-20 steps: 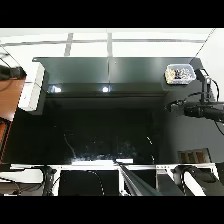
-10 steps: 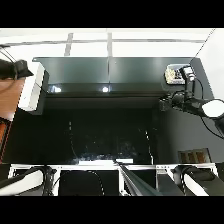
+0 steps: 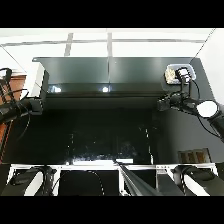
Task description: Fold the box and place the chain.
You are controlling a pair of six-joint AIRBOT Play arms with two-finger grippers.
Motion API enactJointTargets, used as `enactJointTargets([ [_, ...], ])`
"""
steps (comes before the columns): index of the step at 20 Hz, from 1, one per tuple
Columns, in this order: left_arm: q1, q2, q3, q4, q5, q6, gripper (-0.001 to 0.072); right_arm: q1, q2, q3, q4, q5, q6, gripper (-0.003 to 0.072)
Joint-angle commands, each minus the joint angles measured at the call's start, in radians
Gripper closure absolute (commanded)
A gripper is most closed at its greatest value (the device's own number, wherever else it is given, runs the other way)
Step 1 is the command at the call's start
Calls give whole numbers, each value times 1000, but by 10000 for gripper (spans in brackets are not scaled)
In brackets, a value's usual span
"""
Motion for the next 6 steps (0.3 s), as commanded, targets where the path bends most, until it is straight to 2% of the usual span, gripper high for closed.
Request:
enactJointTargets([
  [1, -4, 43, -56, 5, 40, 4, 680, 1, -1, -1, -2, -4, 2, 663],
  [6, -4, 40, -56, 5, 40, 4, 680, 1, -1, -1, -2, -5, 2, 663],
])
